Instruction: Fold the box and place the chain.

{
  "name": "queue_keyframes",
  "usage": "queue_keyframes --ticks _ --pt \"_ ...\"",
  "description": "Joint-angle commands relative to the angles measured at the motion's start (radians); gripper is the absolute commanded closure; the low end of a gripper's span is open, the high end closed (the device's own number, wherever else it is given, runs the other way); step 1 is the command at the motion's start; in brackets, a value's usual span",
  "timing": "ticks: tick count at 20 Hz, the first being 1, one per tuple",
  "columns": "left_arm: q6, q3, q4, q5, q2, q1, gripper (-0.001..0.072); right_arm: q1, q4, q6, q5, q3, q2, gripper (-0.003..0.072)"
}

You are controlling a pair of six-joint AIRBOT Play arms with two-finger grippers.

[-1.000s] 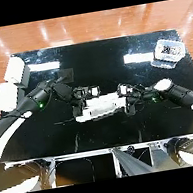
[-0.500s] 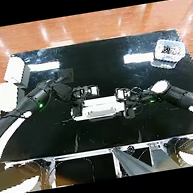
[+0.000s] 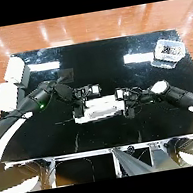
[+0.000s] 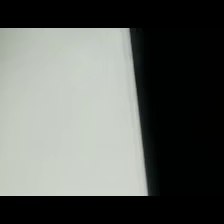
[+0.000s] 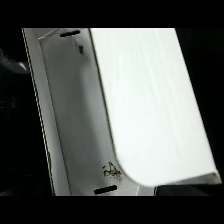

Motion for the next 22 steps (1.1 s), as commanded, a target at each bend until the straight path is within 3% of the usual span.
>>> queue_keyframes --ticks 1,10,22 --pt "-0.005 0.001 -0.011 -0.021 0.000 -0.001 0.0690 0.014 -0.036 0.028 0.012 0.000 -0.005 -0.0029" --pt "-0.018 0.001 -0.026 -0.013 -0.001 -0.009 0.0689 0.086 -0.040 0.061 -0.043 0.000 -0.023 -0.0029" --pt "-0.034 0.008 0.067 -0.011 -0.001 0.012 0.0689 0.013 -0.123 0.082 0.010 0.000 -0.021 -0.0028"
